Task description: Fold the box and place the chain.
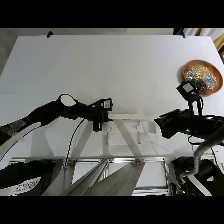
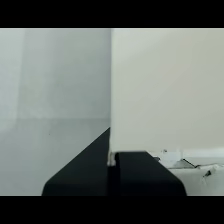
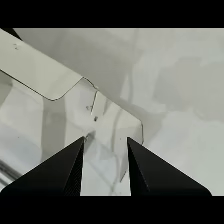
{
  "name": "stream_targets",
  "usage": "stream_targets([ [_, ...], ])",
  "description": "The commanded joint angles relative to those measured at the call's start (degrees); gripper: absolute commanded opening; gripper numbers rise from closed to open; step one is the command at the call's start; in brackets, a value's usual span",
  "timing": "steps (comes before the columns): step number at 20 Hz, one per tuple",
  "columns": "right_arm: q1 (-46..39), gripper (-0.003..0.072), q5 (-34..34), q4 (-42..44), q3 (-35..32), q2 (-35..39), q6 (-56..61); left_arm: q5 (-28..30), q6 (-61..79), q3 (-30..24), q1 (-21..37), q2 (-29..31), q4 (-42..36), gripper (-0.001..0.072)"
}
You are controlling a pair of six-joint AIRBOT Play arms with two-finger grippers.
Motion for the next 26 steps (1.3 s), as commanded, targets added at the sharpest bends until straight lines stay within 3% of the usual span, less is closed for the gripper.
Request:
stream_targets([
  [1, -0.02, 0.0296, 0.02, 0.0, 0.0, 0.07, 0.04, 1.2, 6.62, -0.22, -0.04, -1.97, -5.09, 0.0005],
  [8, -0.02, 0.0296, -0.2, 0.87, 0.0, 0.07, 0.0, 2.43, 6.88, -0.2, -0.04, -2.8, -4.24, 0.0007],
  [13, -0.02, 0.0296, -0.37, 0.9, 0.0, 0.07, 0.0, -2.08, 13.18, -0.17, -0.02, -2.8, -4.26, 0.0004],
  [26, -0.02, 0.0296, -0.35, 0.87, 0.0, 0.07, 0.0, -0.79, 12.59, 0.24, -0.02, -4.96, -1.68, 0.0003],
])
